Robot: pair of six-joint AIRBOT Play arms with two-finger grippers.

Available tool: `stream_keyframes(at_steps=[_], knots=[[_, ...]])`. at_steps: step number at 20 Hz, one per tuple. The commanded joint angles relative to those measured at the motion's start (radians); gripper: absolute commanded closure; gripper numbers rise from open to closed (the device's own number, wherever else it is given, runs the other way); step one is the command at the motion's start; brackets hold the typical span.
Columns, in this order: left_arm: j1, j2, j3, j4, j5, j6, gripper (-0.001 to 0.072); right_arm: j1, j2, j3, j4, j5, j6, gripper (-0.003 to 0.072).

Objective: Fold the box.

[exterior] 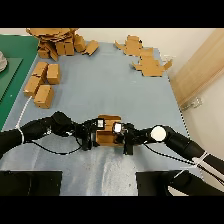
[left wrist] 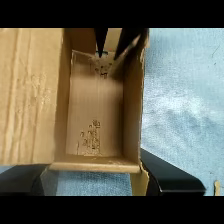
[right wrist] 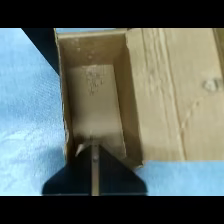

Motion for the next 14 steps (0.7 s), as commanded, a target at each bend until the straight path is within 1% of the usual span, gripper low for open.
stream_keyframes(at_steps=[1,2,3,5,7,8,9,10,12,13,14], knots=[[0.0,0.0,0.001,0.001,0.0,0.002,0.0365,-0.012,0.04,-0.002,-0.207,0.065,0.256,0.0681],[0.0,0.0,0.001,0.001,0.001,0.002,0.0365,-0.023,0.069,-0.002,-0.266,0.102,0.358,0.0682],[0.0,0.0,0.001,0.001,0.0,0.002,0.0365,-0.042,0.104,-0.002,-0.275,0.134,0.445,0.0681],[0.0,0.0,0.001,0.002,0.0,0.002,0.0365,-0.102,0.203,-0.003,-0.246,0.175,0.586,0.0682],[0.0,0.0,0.001,0.002,0.0,0.002,0.0365,-0.173,0.325,-0.009,-0.249,0.143,0.746,0.0682],[0.0,0.0,0.001,0.001,0.001,0.002,0.0365,-0.224,0.381,-0.015,-0.285,0.113,0.914,0.0682],[0.0,0.0,0.001,0.002,0.0,0.002,0.0365,-0.273,0.417,-0.019,-0.333,0.126,1.094,0.0682],[0.0,0.0,0.001,0.001,0.0,0.002,0.0365,-0.324,0.436,-0.028,-0.381,0.179,1.247,0.0682],[0.0,0.0,0.001,0.002,0.0,0.002,0.0365,-0.4,0.433,-0.064,-0.385,0.291,1.386,0.0683],[0.0,0.0,0.001,0.002,0.0,0.002,0.0365,-0.423,0.433,-0.092,-0.361,0.299,1.394,0.0683],[0.0,0.0,0.001,0.002,0.0,0.002,0.0365,-0.436,0.433,-0.12,-0.32,0.281,1.394,0.0682]])
